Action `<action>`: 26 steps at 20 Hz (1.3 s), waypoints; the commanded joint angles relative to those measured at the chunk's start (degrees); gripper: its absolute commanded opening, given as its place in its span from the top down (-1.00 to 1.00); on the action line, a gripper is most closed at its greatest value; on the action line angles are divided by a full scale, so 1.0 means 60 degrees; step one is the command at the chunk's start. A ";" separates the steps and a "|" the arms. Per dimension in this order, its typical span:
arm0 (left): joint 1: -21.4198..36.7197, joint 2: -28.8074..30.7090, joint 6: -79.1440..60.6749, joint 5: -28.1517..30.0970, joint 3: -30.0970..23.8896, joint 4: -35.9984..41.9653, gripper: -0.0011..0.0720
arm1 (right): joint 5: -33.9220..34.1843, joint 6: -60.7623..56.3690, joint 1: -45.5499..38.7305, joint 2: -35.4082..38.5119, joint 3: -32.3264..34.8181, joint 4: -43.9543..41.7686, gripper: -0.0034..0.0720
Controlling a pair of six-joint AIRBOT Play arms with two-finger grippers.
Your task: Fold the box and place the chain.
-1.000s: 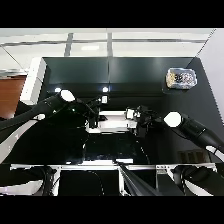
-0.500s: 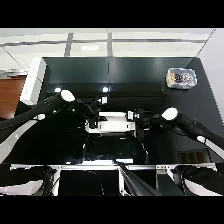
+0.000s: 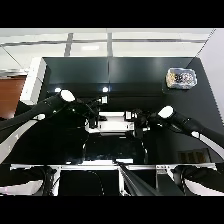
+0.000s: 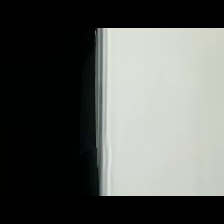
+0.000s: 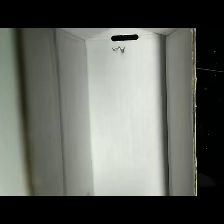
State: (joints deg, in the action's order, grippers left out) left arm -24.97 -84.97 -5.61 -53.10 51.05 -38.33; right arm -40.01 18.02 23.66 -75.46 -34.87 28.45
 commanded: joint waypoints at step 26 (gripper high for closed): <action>-0.0004 -0.0004 0.0004 -0.0007 -0.0004 0.0000 0.90 | 0.0106 -0.1286 -0.0029 -0.0098 -0.0069 0.0812 -0.97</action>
